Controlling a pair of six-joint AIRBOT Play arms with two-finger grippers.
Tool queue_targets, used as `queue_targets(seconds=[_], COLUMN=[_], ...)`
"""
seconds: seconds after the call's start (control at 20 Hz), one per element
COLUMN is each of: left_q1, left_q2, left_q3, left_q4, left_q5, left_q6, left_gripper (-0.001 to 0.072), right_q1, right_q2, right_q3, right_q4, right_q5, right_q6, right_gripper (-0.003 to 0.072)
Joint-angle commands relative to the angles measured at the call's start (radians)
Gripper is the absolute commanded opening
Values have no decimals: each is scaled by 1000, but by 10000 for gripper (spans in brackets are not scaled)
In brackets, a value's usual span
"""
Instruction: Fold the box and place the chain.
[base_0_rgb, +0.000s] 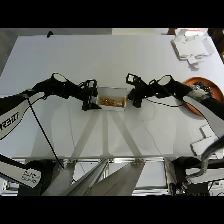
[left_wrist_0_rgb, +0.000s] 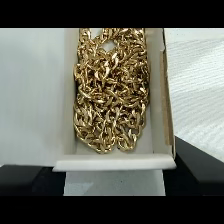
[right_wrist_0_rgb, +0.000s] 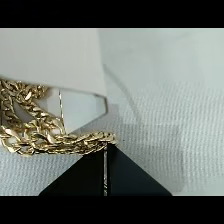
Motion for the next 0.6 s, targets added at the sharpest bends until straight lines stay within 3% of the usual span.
queue_targets(seconds=[0.0, 0.55], left_q1=[0, 0], left_q2=[1, 1], left_q3=[0, 0], left_q4=[0, 0], left_q5=[0, 0], left_q6=[0, 0], left_gripper=[318, 318], right_q1=[1, 107], right_q2=[53, 336], right_q3=[0, 0], right_q4=[-35, -105], right_q5=[-21, -28], right_q6=[60, 144], right_gripper=[13, 13])
